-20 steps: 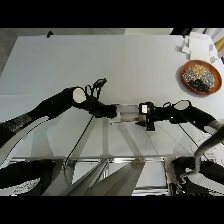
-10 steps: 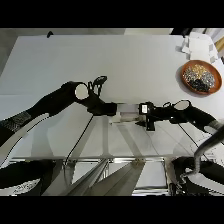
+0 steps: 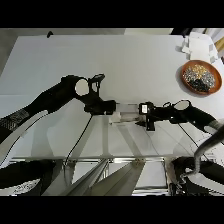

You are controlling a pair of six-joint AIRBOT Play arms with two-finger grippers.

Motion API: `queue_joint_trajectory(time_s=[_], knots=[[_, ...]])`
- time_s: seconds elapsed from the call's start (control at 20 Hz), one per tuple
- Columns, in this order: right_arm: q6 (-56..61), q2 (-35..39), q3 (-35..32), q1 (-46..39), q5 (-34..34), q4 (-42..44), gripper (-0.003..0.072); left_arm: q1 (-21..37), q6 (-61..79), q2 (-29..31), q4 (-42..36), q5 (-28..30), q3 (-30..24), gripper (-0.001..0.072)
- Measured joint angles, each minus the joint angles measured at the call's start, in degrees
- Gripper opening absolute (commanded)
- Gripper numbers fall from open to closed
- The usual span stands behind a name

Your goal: Fold the box and place the chain.

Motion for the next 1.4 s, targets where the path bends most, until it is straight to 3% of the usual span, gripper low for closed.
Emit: queue_joint_trajectory(time_s=[0.45, 0.8, 1.1, 1.4], knots=[[0.0, 0.0, 0.0, 0.0, 0.0, 0.0, 0.0401, -0.5, -0.9, 0.0, -0.1, 0.0, -0.4, 0.0457], [0.0, 0.0, 0.0, 0.0, 0.0, 0.0, 0.0401, -1.5, -0.7, 0.0, -0.6, 5.1, -4.4, 0.046], [0.0, 0.0, 0.0, 0.0, 0.0, 0.0, 0.0401, -3.1, -0.6, 0.0, -0.8, 10.4, -5.1, 0.046], [0.0, 0.0, 0.0, 0.0, 0.0, 0.0, 0.0401, -3.5, -0.5, 0.0, -0.8, 11.8, -5.2, 0.046]])
